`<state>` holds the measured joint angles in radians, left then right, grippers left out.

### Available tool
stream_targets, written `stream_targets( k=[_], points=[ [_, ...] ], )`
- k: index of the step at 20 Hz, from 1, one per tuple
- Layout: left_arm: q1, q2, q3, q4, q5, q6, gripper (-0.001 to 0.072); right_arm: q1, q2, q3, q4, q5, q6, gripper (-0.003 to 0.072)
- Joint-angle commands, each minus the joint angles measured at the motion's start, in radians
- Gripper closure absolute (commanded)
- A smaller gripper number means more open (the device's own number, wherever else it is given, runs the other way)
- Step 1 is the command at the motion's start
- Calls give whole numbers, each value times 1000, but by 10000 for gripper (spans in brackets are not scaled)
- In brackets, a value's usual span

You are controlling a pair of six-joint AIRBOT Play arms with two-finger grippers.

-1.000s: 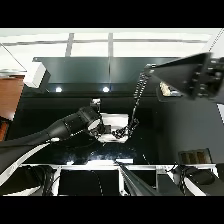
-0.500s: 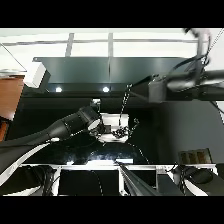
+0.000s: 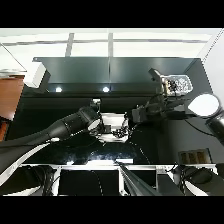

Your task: Fold the box and place the chain.

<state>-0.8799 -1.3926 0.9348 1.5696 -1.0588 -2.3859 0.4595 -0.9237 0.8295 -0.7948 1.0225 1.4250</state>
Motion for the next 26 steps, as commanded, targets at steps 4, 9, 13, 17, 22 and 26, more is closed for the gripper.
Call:
stream_targets(
  k=[4, 9, 13, 17, 22, 26],
  points=[
    [-1, 0, 0, 0, -1, 0, 678, -82, -14, 0, -55, 97, -61, 167],
    [-1, 0, 0, 0, 0, 0, 679, -299, 2, -11, -334, 192, -304, 166],
    [0, 0, 0, 0, 0, 0, 679, -294, -6, -158, -471, 89, -603, -34],
    [-1, 0, 0, 0, 0, 0, 679, -198, -27, -236, -373, -16, -978, -34],
    [0, 0, 0, 0, 0, 0, 679, -99, -106, -236, -223, -126, -1253, -26],
    [0, 0, 0, 0, -1, 0, 679, -47, -172, -236, -203, -138, -1279, -26]
  ],
)
